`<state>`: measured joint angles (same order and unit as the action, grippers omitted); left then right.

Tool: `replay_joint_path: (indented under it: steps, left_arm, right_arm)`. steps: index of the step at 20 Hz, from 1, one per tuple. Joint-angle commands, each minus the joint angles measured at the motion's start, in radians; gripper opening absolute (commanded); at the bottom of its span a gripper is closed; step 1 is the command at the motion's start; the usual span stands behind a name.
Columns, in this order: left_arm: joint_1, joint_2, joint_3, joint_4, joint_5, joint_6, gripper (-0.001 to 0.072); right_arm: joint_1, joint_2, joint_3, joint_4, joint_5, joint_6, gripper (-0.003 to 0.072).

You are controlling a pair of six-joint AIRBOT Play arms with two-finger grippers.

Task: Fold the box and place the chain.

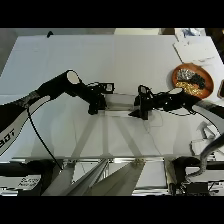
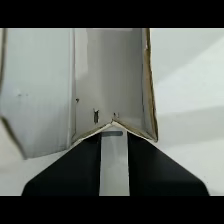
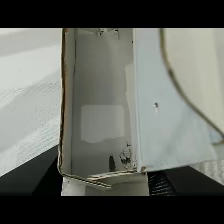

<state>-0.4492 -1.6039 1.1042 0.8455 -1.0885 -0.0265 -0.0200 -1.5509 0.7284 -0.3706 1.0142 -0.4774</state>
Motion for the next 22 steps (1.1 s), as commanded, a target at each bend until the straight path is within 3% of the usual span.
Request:
replay_joint_path:
  steps: [1,3,9,10,11,12,13,15,17,19,20,22]
  left_arm:
    - [0.000,-0.001,0.000,-0.055,0.005,0.001,0.0187]
    - [0.000,-0.001,0.000,-0.057,0.005,0.000,0.0228]
    - [0.000,-0.001,0.000,-0.055,0.004,0.000,0.0236]
    - [0.000,-0.001,0.000,-0.055,0.004,0.000,0.0307]
    - [0.000,-0.001,0.000,-0.055,0.004,0.000,0.0459]
    - [0.000,-0.001,0.000,-0.055,0.004,0.000,0.0540]
    - [0.000,-0.001,0.000,-0.055,0.001,0.000,0.0536]
    - [0.000,-0.001,0.000,-0.051,-0.011,0.000,0.0450]
    - [0.001,-0.001,0.000,-0.040,-0.029,0.000,0.0276]
    - [0.002,0.000,0.000,-0.026,-0.053,0.000,0.0050]
    - [0.002,0.000,0.000,-0.014,-0.061,0.000,0.0007]
    - [0.002,0.007,0.000,-0.006,-0.068,-0.002,0.0007]
  right_arm:
    - [0.000,0.001,0.001,0.001,0.000,0.001,0.0461]
    - [0.000,0.001,0.001,0.001,0.000,0.001,0.0461]
    - [0.000,0.001,0.001,0.001,0.000,0.001,0.0461]
    - [0.000,0.001,0.001,0.001,0.000,0.001,0.0461]
    - [0.000,0.001,0.001,0.001,0.000,0.001,0.0461]
    - [0.000,0.001,0.001,0.001,0.000,0.001,0.0461]
    - [0.000,0.001,0.001,0.001,0.000,0.001,0.0461]
    - [0.000,0.001,0.001,0.001,0.000,0.001,0.0461]
    - [0.000,0.001,0.001,0.001,0.000,0.001,0.0461]
    - [0.000,0.001,0.001,0.001,0.000,0.001,0.0461]
    - [0.000,0.001,0.001,0.001,0.000,0.001,0.0461]
    - [0.000,0.001,0.001,0.001,0.000,0.001,0.0461]
